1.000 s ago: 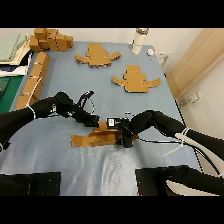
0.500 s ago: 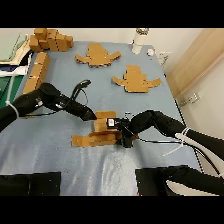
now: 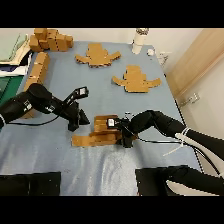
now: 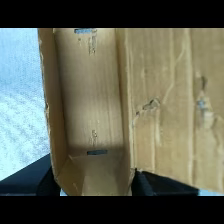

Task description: Fold the box.

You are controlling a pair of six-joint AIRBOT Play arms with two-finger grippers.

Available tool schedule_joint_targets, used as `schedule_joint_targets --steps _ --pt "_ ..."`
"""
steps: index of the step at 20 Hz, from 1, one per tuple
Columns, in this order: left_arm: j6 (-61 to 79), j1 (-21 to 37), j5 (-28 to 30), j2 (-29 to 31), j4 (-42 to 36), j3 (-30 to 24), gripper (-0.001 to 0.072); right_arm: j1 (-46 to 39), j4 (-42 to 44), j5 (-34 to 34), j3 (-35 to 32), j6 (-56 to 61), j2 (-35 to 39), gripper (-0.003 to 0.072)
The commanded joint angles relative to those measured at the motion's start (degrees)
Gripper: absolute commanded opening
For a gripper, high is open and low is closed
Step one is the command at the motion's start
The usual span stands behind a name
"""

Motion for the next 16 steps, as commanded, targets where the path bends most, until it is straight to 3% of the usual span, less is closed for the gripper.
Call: schedule_joint_targets --steps 1,2,5,7,16 --pt "14.3 0.3 5.5 0.6 -2.6 -7.5 0.0370 0.0 0.0 0.0 0.0 0.0 0.0 0.0507" --pt "14.7 0.3 7.6 1.5 -2.6 -9.7 0.0539 0.0 0.0 0.0 0.0 0.0 0.0 0.0507" --pt "15.7 0.3 11.1 4.7 -2.6 -14.3 0.0542 0.0 0.0 0.0 0.0 0.0 0.0 0.0507" --pt "15.6 -0.2 11.6 5.6 -2.6 -15.6 0.0696 0.0 0.0 0.0 0.0 0.0 0.0 0.0507" --pt "15.0 -5.9 10.6 5.3 -5.9 -16.3 0.0695 0.0 0.0 0.0 0.0 0.0 0.0 0.0507"
